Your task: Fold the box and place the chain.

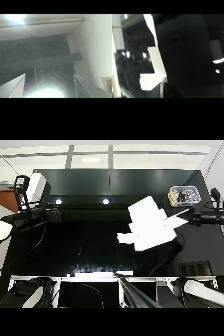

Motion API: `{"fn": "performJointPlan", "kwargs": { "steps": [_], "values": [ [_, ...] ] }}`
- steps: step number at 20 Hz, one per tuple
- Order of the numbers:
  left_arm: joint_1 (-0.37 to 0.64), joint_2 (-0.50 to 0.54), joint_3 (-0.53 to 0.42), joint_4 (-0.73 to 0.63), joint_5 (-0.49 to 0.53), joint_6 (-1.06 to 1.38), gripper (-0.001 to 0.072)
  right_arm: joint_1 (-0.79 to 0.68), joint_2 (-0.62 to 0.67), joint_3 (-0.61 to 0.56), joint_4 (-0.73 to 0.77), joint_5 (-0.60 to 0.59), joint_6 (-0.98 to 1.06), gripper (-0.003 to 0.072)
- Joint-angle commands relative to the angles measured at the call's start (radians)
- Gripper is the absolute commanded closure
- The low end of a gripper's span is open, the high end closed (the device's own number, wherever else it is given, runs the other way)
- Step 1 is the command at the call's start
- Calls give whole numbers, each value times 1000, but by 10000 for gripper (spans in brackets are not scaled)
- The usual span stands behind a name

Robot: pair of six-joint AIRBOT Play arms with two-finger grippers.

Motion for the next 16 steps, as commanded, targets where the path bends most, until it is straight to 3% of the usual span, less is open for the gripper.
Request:
{"fn": "performJointPlan", "kwargs": {
  "steps": [1,5,10,13,16],
  "values": [
    [-24,-22,0,-3,0,2,4,206,280,-278,220,-292,14,638],
    [-112,-102,0,-14,1,3,4,510,460,-473,294,-550,-6,637],
    [-118,-225,0,-202,-21,-17,4,828,476,-528,283,-867,-66,638],
    [-87,-304,0,-288,-140,-16,4,923,476,-528,280,-988,-77,638],
    [-6,-410,0,-486,-287,154,4,932,476,-528,280,-975,-77,638]
  ]
}}
